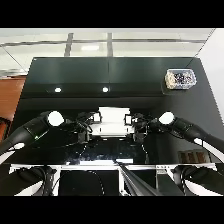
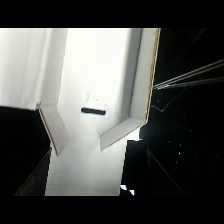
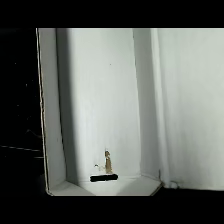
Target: Fold the box and place the chain.
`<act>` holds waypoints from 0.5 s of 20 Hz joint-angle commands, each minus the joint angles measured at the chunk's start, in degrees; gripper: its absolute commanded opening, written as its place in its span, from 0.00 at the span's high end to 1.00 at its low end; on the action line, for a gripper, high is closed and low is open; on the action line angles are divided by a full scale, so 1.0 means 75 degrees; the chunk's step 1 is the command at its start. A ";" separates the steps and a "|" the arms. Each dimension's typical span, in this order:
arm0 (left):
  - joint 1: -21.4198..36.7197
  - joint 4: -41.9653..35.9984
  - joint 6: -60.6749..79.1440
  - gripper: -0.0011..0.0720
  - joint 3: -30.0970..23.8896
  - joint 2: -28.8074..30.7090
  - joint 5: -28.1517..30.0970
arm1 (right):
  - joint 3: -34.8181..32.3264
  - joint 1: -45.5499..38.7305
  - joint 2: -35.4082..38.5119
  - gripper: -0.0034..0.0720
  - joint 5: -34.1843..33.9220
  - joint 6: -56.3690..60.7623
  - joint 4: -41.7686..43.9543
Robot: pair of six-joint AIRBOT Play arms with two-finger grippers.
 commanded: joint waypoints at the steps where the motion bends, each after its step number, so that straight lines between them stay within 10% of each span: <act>1: -0.0020 -0.0539 0.0408 0.11 0.0009 -0.0073 0.0064 | -0.0003 0.0003 -0.0003 0.77 0.0000 0.0000 0.0003; 4: -0.0017 -0.0536 0.0408 0.19 0.0012 -0.0073 0.0064 | -0.0003 0.0003 -0.0003 0.78 0.0000 0.0000 0.0003; 8: -0.0076 -0.0545 0.0402 0.75 0.0015 -0.0073 -0.0015 | -0.0003 0.0003 -0.0003 0.78 0.0000 0.0000 0.0003; 10: -0.0216 -0.0545 0.0402 0.76 0.0015 -0.0073 0.0035 | -0.0003 0.0003 -0.0003 0.78 0.0000 0.0000 0.0003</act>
